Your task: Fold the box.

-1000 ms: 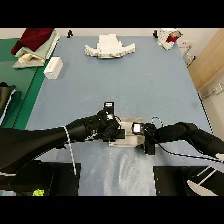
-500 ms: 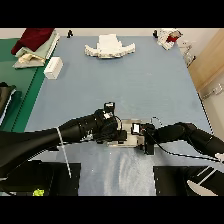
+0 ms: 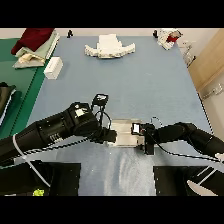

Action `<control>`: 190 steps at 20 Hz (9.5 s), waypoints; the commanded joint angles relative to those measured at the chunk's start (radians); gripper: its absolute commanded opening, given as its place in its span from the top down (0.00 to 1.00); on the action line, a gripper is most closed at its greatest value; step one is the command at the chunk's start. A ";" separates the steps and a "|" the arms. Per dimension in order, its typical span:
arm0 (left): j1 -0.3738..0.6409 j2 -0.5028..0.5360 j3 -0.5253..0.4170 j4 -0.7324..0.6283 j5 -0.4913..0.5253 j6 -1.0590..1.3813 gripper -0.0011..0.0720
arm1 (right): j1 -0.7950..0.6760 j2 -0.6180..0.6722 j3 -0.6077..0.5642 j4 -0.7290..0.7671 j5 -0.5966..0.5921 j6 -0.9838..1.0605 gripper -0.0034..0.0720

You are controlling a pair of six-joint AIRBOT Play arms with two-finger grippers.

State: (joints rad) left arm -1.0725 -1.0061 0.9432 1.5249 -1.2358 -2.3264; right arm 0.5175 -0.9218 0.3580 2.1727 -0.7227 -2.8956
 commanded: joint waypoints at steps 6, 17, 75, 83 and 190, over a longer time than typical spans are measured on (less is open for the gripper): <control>0.132 0.118 -0.059 -0.067 0.050 0.517 0.97 | -0.001 0.000 0.000 0.000 0.000 0.000 0.25; 0.387 0.193 -0.426 -0.558 0.457 1.944 0.03 | -0.001 0.000 0.000 0.000 0.000 0.000 0.25; 0.424 -0.107 -0.534 -1.144 0.632 2.700 0.35 | -0.001 0.000 0.000 0.000 0.000 0.000 0.25; 0.424 -0.107 -0.534 -1.144 0.633 2.700 0.35 | -0.001 0.000 0.000 0.000 0.000 0.000 0.25; 0.424 -0.107 -0.534 -1.144 0.633 2.700 0.35 | 0.028 0.325 0.168 -0.915 -0.603 1.494 0.95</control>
State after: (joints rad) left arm -0.6487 -1.1137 0.4088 0.3813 -0.6025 0.3740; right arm 0.5770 -0.6552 0.5114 1.5425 -1.1870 -1.8149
